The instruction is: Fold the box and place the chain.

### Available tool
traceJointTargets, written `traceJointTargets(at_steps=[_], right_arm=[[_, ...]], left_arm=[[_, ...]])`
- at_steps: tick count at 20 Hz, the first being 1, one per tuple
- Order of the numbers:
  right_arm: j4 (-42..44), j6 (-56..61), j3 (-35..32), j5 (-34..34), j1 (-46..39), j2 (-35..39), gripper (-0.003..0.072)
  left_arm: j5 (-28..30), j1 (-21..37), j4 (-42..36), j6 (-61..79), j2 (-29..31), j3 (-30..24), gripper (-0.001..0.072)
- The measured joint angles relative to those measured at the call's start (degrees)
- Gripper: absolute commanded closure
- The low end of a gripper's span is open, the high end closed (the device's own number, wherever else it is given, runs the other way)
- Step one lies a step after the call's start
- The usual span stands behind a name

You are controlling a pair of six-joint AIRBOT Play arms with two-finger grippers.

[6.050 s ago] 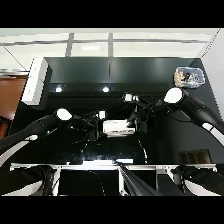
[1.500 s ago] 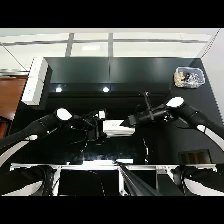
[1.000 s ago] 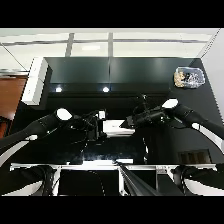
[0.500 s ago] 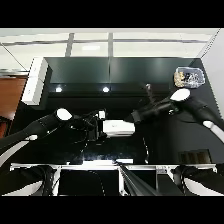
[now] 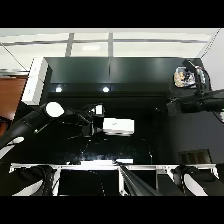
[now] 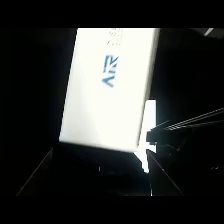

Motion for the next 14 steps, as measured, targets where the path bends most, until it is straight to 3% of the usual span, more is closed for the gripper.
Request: traceJointTargets(at_steps=[4,14], right_arm=[[-3.74,1.55,0.11,-1.86,-1.09,1.53,0.0667],[-5.42,4.87,0.11,-5.05,-1.49,2.05,0.0667]], left_arm=[[-2.78,-3.58,1.77,-5.18,-1.05,4.61,0.0008],[-4.94,-8.68,2.16,-16.26,-18.23,20.57,0.0008]])
